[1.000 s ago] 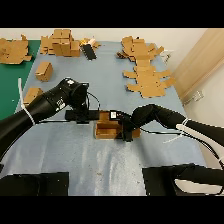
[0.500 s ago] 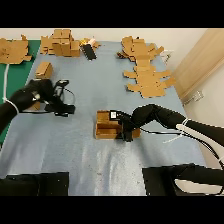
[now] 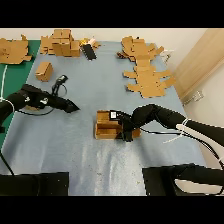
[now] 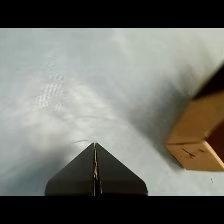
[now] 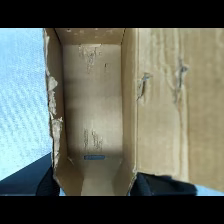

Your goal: Fold the box.

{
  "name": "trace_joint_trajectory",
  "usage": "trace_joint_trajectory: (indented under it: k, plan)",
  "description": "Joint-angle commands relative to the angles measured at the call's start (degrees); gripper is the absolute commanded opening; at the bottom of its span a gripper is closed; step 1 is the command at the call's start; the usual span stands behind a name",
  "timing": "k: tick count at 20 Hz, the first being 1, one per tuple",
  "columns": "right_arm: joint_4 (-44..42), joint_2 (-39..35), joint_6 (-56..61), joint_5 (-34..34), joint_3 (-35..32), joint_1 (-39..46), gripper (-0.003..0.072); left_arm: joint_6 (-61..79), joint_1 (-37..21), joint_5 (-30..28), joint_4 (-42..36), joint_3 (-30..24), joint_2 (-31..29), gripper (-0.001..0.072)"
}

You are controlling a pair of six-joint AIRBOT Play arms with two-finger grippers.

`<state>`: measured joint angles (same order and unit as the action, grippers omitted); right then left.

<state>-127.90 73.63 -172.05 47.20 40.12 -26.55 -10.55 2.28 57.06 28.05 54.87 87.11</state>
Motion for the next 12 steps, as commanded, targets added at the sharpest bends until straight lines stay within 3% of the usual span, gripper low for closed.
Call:
trace_joint_trajectory:
  k: [1,5,7,8,9,12]
  plan:
    - [0.0,0.0,0.0,0.0,0.0,0.0,0.0499,10.5,6.1,0.0,1.2,-5.9,-6.6,0.0008]
    - [0.0,0.0,0.0,0.0,0.0,0.0,0.0499,36.5,8.9,-6.7,-3.7,-22.4,-23.4,0.0012]
    - [0.0,0.0,0.0,-0.3,0.0,0.0,0.0499,48.2,11.3,-7.1,-5.1,-28.0,-26.9,0.0017]
    - [0.0,0.0,0.0,-0.5,0.0,0.0,0.0499,49.1,12.8,-7.2,-4.7,-29.0,-26.9,0.0254]
    - [0.0,0.0,0.0,-0.7,0.0,0.0,0.0499,49.1,14.3,-7.3,-4.9,-29.3,-26.3,0.0593]
    - [0.0,0.0,0.0,-0.7,0.0,0.0,0.0499,49.1,18.9,-13.8,-6.8,-28.9,-22.7,0.062]
